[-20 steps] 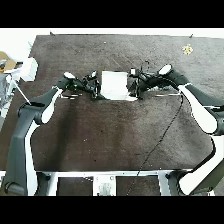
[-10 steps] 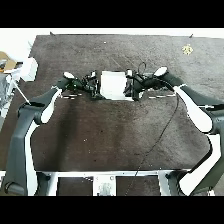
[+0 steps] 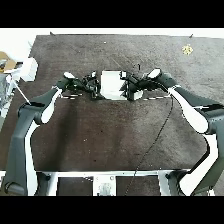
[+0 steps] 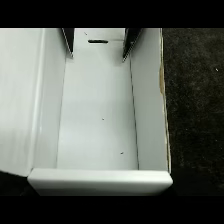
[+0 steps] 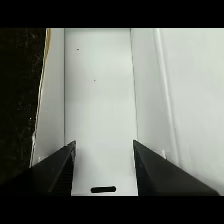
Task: Fold the box and place the chain.
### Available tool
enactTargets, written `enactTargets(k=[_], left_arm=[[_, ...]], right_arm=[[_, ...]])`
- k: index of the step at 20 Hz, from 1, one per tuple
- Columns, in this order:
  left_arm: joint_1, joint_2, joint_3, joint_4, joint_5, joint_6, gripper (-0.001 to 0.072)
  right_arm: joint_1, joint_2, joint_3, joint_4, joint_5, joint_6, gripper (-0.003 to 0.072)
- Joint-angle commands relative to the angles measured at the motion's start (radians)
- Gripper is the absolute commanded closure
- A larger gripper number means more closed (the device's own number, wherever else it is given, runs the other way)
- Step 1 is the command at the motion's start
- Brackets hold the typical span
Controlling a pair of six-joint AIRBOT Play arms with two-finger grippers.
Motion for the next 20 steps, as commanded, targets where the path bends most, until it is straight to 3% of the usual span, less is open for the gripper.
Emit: enactTargets(k=[1, 2, 5, 6, 7, 9, 10, 11, 13, 14, 15, 20], left_arm=[[0.000, 0.000, 0.000, 0.000, -0.001, 0.000, 0.0506], [0.000, 0.000, 0.000, 0.000, -0.001, 0.000, 0.0506], [0.000, 0.000, 0.000, 0.000, -0.001, 0.000, 0.0506], [0.000, 0.000, 0.000, 0.000, -0.001, 0.000, 0.0506], [0.000, 0.000, 0.000, 0.000, -0.001, 0.000, 0.0506], [0.000, 0.000, 0.000, 0.000, -0.002, 0.000, 0.0506], [0.000, 0.000, 0.000, 0.000, -0.001, 0.000, 0.0506], [0.000, 0.000, 0.000, 0.000, -0.001, 0.000, 0.0506], [0.000, 0.000, 0.000, 0.000, -0.002, 0.000, 0.0506], [0.000, 0.000, 0.000, 0.000, -0.002, 0.000, 0.0506], [0.000, 0.000, 0.000, 0.000, -0.002, 0.000, 0.0506], [0.000, 0.000, 0.000, 0.000, -0.002, 0.000, 0.0506]], right_arm=[[-0.001, -0.001, 0.000, -0.013, -0.010, 0.002, 0.0153], [-0.001, -0.001, 0.000, -0.013, -0.013, 0.003, 0.0012], [-0.001, 0.000, 0.000, -0.014, -0.013, 0.002, 0.0014], [-0.001, 0.000, 0.000, -0.014, -0.013, 0.002, 0.0075], [-0.002, 0.001, 0.000, -0.014, -0.012, 0.003, 0.0236], [-0.004, 0.013, 0.000, -0.047, -0.013, 0.061, 0.0313], [-0.005, 0.025, 0.000, -0.088, -0.005, 0.114, 0.0485], [-0.006, 0.042, 0.000, -0.144, -0.002, 0.193, 0.0547], [-0.008, 0.085, 0.000, -0.255, 0.001, 0.389, 0.0549], [-0.008, 0.112, 0.000, -0.305, 0.012, 0.481, 0.0656], [-0.010, 0.142, 0.000, -0.346, 0.034, 0.562, 0.0679], [-0.100, 0.273, 0.000, -0.462, 0.136, 1.062, 0.0679]])
